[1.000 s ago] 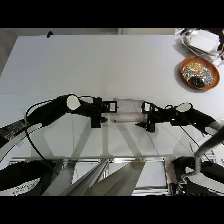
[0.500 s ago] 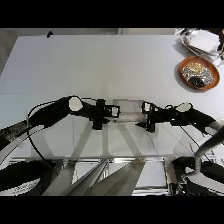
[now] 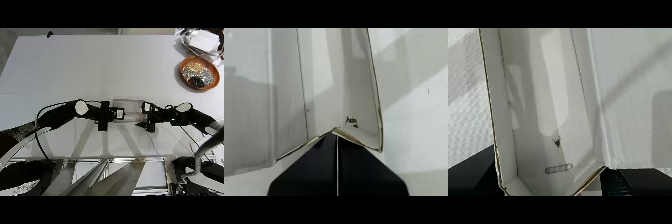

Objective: Fold the box and place the chain.

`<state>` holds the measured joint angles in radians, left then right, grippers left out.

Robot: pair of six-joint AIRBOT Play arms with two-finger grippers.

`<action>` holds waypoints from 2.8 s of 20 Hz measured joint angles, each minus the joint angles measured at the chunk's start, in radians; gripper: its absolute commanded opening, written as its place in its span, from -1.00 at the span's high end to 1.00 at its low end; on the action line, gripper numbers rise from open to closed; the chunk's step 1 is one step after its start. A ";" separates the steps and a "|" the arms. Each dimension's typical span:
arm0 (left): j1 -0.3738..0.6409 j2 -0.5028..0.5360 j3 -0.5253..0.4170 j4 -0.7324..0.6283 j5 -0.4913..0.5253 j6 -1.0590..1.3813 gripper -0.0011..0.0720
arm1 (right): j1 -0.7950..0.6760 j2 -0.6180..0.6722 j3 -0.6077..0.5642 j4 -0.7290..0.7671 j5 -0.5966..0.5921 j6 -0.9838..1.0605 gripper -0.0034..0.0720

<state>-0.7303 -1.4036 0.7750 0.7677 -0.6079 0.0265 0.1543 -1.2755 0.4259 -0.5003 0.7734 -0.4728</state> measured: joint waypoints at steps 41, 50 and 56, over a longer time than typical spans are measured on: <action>0.278 0.128 -0.211 -0.040 -0.087 -0.948 0.98 | 0.000 0.000 0.000 0.000 0.000 0.000 -0.18; 0.256 0.095 -0.214 -0.166 -0.106 -0.937 0.96 | 0.000 0.000 0.000 0.000 0.000 0.000 -0.18; 0.255 0.140 -0.213 -0.252 -0.121 -0.875 0.83 | 0.000 0.000 0.000 0.000 0.000 0.000 -0.18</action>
<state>-0.4751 -1.2633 0.5617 0.5159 -0.7288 -0.8490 0.1543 -1.2755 0.4259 -0.4999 0.7734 -0.4728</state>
